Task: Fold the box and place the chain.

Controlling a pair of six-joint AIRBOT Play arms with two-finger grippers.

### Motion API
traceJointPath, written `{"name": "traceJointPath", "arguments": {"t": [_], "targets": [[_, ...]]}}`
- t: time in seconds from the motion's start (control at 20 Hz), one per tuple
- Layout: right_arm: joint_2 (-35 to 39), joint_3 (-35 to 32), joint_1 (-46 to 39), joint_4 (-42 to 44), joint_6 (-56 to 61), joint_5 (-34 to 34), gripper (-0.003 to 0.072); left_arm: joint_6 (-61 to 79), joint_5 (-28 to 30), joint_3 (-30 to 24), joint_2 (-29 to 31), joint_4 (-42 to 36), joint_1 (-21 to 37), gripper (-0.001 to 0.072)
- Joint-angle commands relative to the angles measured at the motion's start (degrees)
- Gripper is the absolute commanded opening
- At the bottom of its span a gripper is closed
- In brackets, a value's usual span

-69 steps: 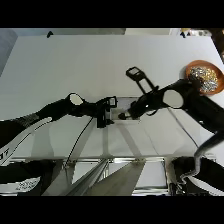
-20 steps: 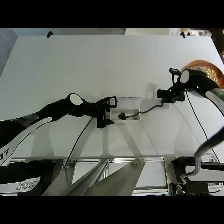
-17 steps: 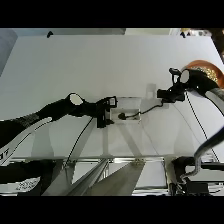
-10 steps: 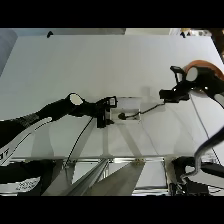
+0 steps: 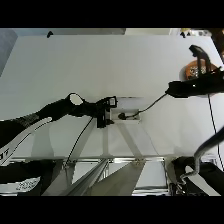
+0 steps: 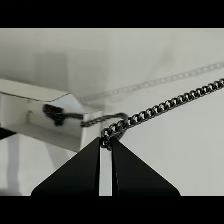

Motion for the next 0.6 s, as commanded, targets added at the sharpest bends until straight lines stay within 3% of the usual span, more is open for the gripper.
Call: {"name": "traceJointPath", "arguments": {"t": [0.0, 0.2, 0.35, 0.55], "targets": [[5.62, 0.04, 2.89, 7.96, -0.98, -0.17, 0.0018, 0.02, 0.02, 0.02, 0.00, 0.02, 0.02, 0.0393], [6.12, 0.02, 15.04, 6.40, -0.70, -5.92, 0.0018, 0.02, 0.00, 0.02, 0.00, 0.02, 0.02, 0.0393], [5.97, 0.04, 23.30, -1.07, 3.98, -11.69, 0.0018, 0.02, 0.00, 0.02, 0.00, 0.02, 0.02, 0.0393], [3.85, 0.02, 29.18, -5.03, 7.19, -12.28, 0.0019, 0.02, 0.00, 0.02, 0.00, 0.02, 0.02, 0.0393]]}}
